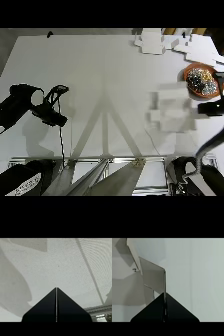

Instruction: Fold the box and place the chain.

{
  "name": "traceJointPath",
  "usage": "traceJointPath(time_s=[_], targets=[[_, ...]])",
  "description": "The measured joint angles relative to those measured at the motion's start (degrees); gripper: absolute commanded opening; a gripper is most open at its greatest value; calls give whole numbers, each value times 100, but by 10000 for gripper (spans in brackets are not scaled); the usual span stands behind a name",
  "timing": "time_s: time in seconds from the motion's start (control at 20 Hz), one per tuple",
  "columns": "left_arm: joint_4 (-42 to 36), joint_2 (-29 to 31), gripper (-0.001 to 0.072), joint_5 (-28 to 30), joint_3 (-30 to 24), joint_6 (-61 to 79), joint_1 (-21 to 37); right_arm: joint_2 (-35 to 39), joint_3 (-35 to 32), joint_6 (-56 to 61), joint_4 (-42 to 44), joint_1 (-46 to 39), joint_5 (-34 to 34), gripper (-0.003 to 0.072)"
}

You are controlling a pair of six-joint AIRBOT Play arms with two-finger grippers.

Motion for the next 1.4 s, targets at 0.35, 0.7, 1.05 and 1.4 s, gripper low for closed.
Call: traceJointPath(time_s=[0.35,0.7,1.05,1.4], targets=[[0,0,12,11,2,0,0,1626,-1261,682,1971,1888,-601,17],[-302,0,405,752,-2,533,4,1834,-1759,1132,2332,3167,-1189,17],[-4061,-448,416,1340,57,3993,13,1834,-1814,1252,2382,3373,-1287,17],[-5864,-2118,513,785,1110,5718,15,1836,-1814,1270,2396,3388,-1115,17]])
